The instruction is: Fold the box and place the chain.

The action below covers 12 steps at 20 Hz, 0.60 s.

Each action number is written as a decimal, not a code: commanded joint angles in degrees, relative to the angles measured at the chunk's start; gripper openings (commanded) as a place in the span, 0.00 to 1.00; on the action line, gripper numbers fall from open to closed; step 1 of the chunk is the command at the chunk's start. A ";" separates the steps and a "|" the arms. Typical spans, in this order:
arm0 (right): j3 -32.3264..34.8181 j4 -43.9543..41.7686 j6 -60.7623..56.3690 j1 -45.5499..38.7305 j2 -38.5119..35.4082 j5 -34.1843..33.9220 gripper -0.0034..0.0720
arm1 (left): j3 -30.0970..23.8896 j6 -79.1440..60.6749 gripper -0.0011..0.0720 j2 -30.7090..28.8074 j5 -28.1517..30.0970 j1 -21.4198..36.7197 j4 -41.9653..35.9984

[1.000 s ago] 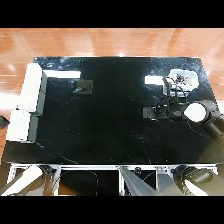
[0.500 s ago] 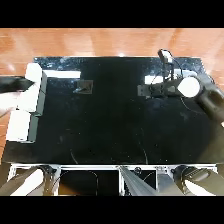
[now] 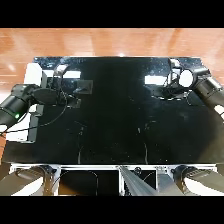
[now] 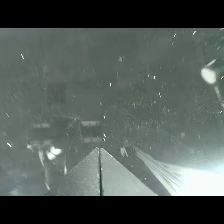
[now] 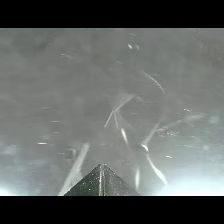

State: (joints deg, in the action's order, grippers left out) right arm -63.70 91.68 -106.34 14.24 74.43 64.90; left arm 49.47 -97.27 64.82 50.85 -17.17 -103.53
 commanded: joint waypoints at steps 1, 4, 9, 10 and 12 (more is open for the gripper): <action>0.04 1.84 -0.66 -0.96 0.28 0.96 0.09 | -0.59 3.23 0.04 1.11 -0.59 -1.09 0.39; 0.04 1.84 -0.66 -0.96 0.28 0.90 0.09 | -0.52 3.23 0.04 1.11 -1.62 -1.18 0.37; 0.04 1.81 -0.66 -0.96 0.28 0.90 0.09 | -0.52 3.21 0.04 1.14 -1.75 -1.16 1.01; 0.04 1.84 -0.66 -0.96 0.28 0.90 0.09 | -0.52 3.21 0.04 1.14 -1.73 -1.16 1.01; 0.04 1.84 -0.66 -0.96 0.28 0.90 0.09 | -0.52 3.21 0.04 1.14 -1.73 -1.16 1.01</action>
